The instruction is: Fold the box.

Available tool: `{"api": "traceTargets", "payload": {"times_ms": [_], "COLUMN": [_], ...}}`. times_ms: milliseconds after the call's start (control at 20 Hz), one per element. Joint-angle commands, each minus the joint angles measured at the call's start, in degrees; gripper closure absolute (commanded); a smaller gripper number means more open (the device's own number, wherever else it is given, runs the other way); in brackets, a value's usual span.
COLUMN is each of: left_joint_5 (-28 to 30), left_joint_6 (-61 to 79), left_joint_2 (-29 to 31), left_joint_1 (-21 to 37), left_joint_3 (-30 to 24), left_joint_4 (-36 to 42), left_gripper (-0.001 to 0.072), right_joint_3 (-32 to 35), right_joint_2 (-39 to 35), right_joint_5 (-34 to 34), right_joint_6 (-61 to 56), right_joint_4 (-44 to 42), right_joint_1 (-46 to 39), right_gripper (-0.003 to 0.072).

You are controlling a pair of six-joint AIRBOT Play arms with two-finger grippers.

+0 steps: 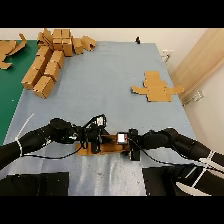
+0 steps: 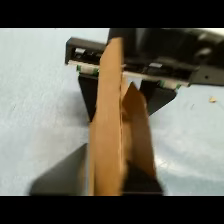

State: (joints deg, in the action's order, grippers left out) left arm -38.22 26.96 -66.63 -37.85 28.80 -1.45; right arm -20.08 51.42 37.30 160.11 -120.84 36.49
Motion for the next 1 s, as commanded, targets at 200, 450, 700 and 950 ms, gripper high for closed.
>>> {"api": "traceTargets", "payload": {"times_ms": [200,450,700,950], "left_joint_5": [5.18,13.75,7.50,-15.15], "left_joint_6": [-3.30,-12.50,-48.61,-90.07], "left_joint_2": [1.62,9.18,16.44,21.40], "left_joint_1": [0.07,0.07,0.09,0.07], "left_joint_3": [0.20,0.17,0.15,0.17], "left_joint_4": [-0.37,-10.01,-43.71,-71.82], "left_gripper": [0.0208,0.0040,0.0041,0.0071], "right_joint_3": [0.02,0.02,0.02,0.02], "right_joint_2": [0.04,0.04,0.04,0.04], "right_joint_5": [-0.20,-0.22,-0.22,-0.20], "right_joint_6": [-0.02,-0.02,-0.02,-0.02], "right_joint_4": [-0.02,0.00,0.00,0.00], "right_joint_1": [0.07,0.07,0.07,0.07], "right_gripper": [0.0154,0.0153,0.0153,0.0154]}}
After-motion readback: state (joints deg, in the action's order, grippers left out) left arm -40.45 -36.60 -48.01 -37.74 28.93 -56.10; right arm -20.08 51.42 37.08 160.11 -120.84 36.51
